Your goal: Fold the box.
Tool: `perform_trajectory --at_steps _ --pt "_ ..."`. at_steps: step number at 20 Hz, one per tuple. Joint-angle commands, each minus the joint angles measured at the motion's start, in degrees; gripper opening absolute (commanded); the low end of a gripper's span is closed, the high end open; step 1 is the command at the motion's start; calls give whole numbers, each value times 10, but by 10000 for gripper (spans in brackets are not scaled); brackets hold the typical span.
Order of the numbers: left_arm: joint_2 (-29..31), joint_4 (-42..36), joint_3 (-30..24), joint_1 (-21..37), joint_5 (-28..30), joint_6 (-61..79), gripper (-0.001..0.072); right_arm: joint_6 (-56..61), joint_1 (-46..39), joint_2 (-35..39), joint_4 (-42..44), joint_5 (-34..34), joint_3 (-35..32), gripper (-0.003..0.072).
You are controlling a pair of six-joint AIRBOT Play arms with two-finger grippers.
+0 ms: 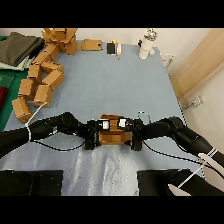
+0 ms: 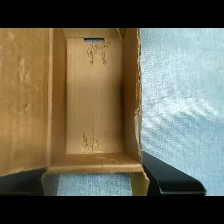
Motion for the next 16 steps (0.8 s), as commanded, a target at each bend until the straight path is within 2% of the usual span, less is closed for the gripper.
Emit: perform_trajectory --at_steps 1,7,11,16 --pt "0 0 0 0 0 0 452 -11 3 -6 -2 18 0 567" --pt "0 0 0 0 0 0 452 46 2 -3 -23 -32 0 567" --pt "0 0 0 0 0 0 452 89 2 -7 -77 -9 0 593" --pt "0 0 0 0 0 0 452 90 2 -17 -67 20 0 593"
